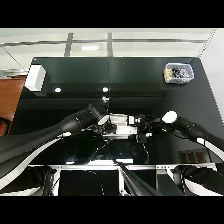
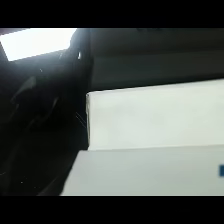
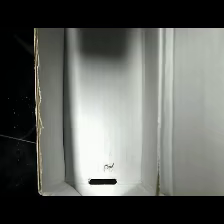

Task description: Fold the box and place the chain.

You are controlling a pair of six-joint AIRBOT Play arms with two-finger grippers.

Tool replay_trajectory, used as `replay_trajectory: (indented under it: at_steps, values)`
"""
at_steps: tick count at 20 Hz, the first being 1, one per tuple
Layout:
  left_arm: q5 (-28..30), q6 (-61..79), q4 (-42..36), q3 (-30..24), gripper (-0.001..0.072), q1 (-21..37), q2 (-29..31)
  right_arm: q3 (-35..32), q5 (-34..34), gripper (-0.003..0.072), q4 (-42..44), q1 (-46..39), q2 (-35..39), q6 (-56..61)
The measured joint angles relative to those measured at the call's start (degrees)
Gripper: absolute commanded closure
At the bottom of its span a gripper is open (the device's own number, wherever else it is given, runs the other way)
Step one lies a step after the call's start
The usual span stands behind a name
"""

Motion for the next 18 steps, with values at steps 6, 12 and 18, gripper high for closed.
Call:
replay_trajectory:
  at_steps: [6,12,18]
  values:
    - [0.0,0.2,-0.2,0.0,0.0666,0.1,0.0,0.0,0.0,0.0558,0.0,0.0,0.0,-0.3]
    - [0.0,0.5,-0.3,0.0,0.0264,0.8,0.6,0.0,-0.2,0.0558,-0.1,0.0,0.0,-0.5]
    - [0.2,0.3,-0.1,0.0,0.0288,1.7,0.8,0.0,-0.2,0.0558,-0.1,0.0,0.0,-0.3]
